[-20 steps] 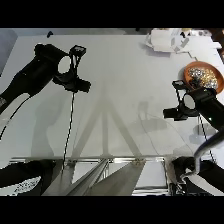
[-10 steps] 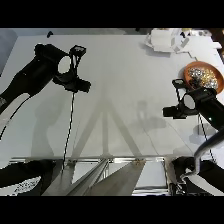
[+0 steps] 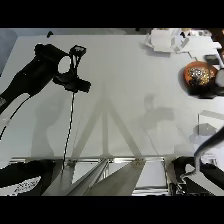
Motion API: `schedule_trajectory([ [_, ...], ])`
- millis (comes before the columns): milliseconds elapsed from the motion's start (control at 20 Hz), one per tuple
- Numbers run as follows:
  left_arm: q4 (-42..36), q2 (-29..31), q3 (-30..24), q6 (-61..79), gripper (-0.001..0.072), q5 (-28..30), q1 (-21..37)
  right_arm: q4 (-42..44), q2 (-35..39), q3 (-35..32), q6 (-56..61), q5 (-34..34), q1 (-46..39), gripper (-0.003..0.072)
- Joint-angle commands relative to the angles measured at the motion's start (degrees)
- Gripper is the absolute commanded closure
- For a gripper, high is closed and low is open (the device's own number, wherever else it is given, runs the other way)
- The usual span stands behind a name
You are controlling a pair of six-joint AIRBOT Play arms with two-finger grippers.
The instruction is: Fold the box and place the chain.
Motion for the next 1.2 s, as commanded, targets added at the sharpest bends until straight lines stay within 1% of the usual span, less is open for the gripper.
schedule_trajectory([
  [0, 0.0, 0.0, 0.0, 0.0, 0.0698, 0.0, 0.0, -1.0, -4.4, 8.6, -6.0, -0.3, -19.8, 0.0597],
  [50, 0.0, 0.0, 0.0, 0.0, 0.0698, 0.0, 0.0, -1.0, -6.6, 9.0, -7.7, -1.0, -24.4, 0.0365],
  [100, 0.0, 0.0, 0.0, 0.0, 0.0698, 0.0, 0.0, -1.1, -9.1, 9.0, -10.1, -0.8, -27.8, 0.0283],
  [200, 0.0, 0.0, 0.0, 0.0, 0.0698, 0.0, 0.0, -1.7, -14.5, 9.1, -14.6, 1.2, -32.8, 0.0282],
  [350, 0.0, 0.0, 0.0, 0.0, 0.0698, 0.0, 0.0, -7.7, -20.1, 9.1, -17.2, 3.0, -34.7, 0.0267],
  [500, 0.0, 0.0, 0.0, 0.0, 0.0698, 0.0, 0.0, -8.6, -22.0, 9.1, -21.1, 3.6, -34.4, 0.0262],
  [550, 0.0, 0.0, 0.0, 0.0, 0.0698, 0.0, 0.0, -9.4, -22.3, 9.1, -21.2, 4.4, -34.4, 0.0230],
  [600, 0.0, 0.0, 0.0, 0.0, 0.0698, 0.0, 0.0, -10.3, -22.7, 9.1, -21.2, 5.0, -34.4, 0.0221],
  [900, 0.0, 0.0, 0.0, 0.0, 0.0698, 0.0, 0.0, -11.2, -27.0, 9.1, -22.8, 8.3, -33.6, 0.0222],
  [1000, 0.0, 0.0, 0.0, 0.0, 0.0698, 0.0, 0.0, -12.9, -27.7, 9.1, -22.8, 8.1, -33.2, 0.0239],
  [1050, 0.0, 0.0, 0.0, 0.0, 0.0698, 0.0, 0.0, -13.7, -28.3, 9.1, -22.8, 8.0, -33.2, 0.0283],
  [1100, 0.0, 0.0, 0.0, 0.0, 0.0698, 0.0, 0.0, -14.4, -29.0, 9.1, -22.7, 8.2, -33.3, 0.0295],
  [1150, 0.0, 0.0, 0.0, 0.0, 0.0698, 0.0, 0.0, -14.6, -29.7, 9.1, -22.7, 8.7, -33.4, 0.0356],
])
